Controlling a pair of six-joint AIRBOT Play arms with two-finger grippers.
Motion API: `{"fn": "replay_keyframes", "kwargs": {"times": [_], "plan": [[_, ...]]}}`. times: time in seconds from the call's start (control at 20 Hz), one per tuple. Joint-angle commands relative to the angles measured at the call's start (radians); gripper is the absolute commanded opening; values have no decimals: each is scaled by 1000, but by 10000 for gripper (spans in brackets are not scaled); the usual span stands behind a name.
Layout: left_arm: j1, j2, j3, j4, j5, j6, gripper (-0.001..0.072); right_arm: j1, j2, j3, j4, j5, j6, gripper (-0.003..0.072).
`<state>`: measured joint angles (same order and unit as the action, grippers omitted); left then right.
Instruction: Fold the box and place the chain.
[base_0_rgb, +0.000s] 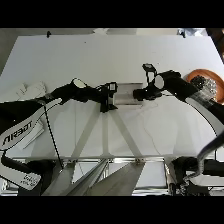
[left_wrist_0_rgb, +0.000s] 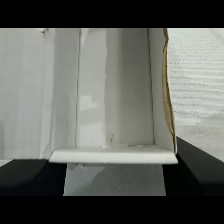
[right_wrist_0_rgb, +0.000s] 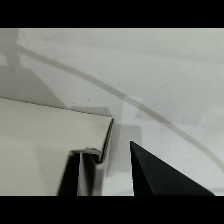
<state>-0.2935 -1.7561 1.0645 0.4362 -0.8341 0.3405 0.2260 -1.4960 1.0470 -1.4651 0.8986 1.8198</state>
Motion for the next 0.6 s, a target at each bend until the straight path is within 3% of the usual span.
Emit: {"fn": "replay_keyframes", "kwargs": {"times": [0.0,0.15,0.2,0.25,0.45,0.5,0.55], "plan": [[0,0,0,0,0,0,217,40,-36,2,-5,-25,41,324],[0,0,0,0,0,0,217,78,-77,2,-26,-25,81,298],[0,0,0,0,0,0,217,87,-82,3,-53,-24,129,249],[0,0,0,0,0,0,218,93,-81,3,-69,-24,139,24],[0,0,0,0,0,0,218,98,-81,5,-80,-28,140,13],[0,0,0,0,0,0,218,98,-81,5,-80,-28,140,47],[0,0,0,0,0,0,218,98,-77,4,-80,-27,140,171]]}}
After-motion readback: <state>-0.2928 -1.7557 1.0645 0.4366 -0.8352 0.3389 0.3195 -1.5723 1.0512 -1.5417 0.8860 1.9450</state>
